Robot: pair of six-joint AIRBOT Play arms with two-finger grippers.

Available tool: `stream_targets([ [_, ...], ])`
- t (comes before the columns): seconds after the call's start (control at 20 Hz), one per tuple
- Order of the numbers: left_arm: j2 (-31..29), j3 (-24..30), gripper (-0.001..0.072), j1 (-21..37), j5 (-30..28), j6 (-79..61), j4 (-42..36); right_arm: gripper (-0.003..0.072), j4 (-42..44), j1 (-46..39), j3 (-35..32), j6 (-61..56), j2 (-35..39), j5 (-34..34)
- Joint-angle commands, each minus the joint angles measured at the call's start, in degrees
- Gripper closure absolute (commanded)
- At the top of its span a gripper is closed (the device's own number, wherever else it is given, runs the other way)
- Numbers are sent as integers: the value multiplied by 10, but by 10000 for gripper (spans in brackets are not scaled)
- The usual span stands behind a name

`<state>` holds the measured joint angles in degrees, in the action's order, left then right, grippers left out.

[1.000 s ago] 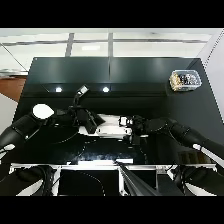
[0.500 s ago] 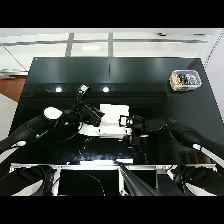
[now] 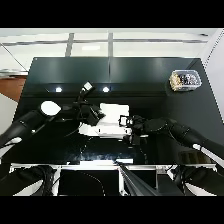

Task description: Fold the box and place the chain.

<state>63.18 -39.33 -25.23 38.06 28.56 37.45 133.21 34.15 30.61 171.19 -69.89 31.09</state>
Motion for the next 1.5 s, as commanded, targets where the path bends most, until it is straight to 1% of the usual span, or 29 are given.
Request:
stream_targets([
  [0.0, -62, -30, 6, 41, 95, 57, 133, 224, 0, 0, 0, 0, 0, 0],
  [0.1, -97, -28, 7, 71, 161, 55, 191, 224, 0, 0, 0, 0, 0, 0],
  [0.2, -100, -20, 8, 73, 255, -9, 228, 224, 0, 0, 0, 0, 0, 0],
  [0.25, -98, -5, 8, 71, 268, -33, 228, 224, 0, 0, 0, 0, 0, 0],
  [0.3, -98, 16, 8, 68, 257, -44, 228, 224, 0, 0, 0, 0, 0, 0],
  [0.4, -97, 52, 8, 63, 189, -52, 221, 224, 0, 0, 0, 0, 0, 1],
  [0.45, -94, 66, 8, 60, 152, -54, 208, 224, 0, 0, 0, 0, 0, 1],
  [0.55, -79, 80, 13, 53, 108, -101, 161, 223, 0, 0, 0, 0, 0, 1],
  [0.65, -59, 80, 14, 38, 105, -203, 127, 223, 0, 0, 0, 0, 0, 1],
  [0.75, -40, 80, 14, 19, 103, -275, 129, 223, 0, 0, 0, 0, 0, 1],
  [0.9, -12, 79, 15, 10, 98, -283, 128, 223, 0, 0, 0, 0, 0, 1],
  [1.05, 3, 79, 16, 10, 72, -283, 122, 223, 0, 0, 0, 0, 0, 1],
  [1.2, 21, 79, 17, 9, 57, -285, 68, 223, 0, 0, 0, 0, 0, 1],
  [1.3, 24, 79, 39, 4, 45, -287, 64, 223, 0, 0, 0, 0, 0, 1],
  [1.35, 24, 79, 91, 2, 44, -287, 64, 224, 0, 0, 0, 0, 0, 1],
  [1.45, 24, 79, 276, 2, 51, -286, 64, 223, 0, 0, 0, 0, 0, 0],
])
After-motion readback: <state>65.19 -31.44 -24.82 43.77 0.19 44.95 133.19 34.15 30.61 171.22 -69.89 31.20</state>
